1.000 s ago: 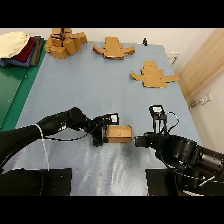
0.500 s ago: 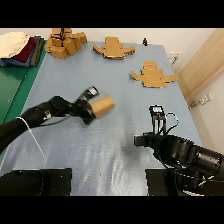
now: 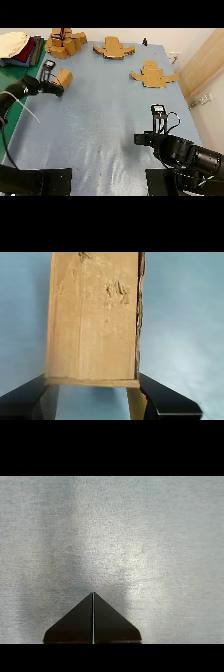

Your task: Fold the box.

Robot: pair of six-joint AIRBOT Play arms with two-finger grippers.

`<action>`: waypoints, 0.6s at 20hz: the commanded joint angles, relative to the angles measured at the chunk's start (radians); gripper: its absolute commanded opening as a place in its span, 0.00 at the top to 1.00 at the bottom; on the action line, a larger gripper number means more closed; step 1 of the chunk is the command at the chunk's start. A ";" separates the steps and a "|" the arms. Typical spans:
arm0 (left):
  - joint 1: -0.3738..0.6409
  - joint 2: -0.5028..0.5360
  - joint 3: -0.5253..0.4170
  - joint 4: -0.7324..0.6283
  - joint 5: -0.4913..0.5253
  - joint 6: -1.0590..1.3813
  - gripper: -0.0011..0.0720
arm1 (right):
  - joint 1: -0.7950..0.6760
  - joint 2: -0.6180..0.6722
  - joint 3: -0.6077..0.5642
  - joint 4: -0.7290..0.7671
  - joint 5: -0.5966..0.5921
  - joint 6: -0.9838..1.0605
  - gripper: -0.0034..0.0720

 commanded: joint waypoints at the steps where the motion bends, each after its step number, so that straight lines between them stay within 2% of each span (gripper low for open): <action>1: 0.085 -0.196 0.264 0.172 -0.075 -0.238 0.28 | 0.000 0.000 0.001 -0.002 0.000 0.008 0.95; 3: 0.092 -0.290 0.396 0.185 -0.111 -0.268 0.28 | 0.000 0.000 0.001 -0.002 0.000 0.008 0.95; 6: 0.089 -0.376 0.511 0.185 -0.114 -0.270 0.28 | 0.000 -0.001 0.001 -0.002 0.000 0.008 0.95; 12: 0.091 -0.418 0.530 0.185 -0.079 -0.265 0.28 | 0.000 -0.007 0.000 -0.006 -0.001 0.026 0.95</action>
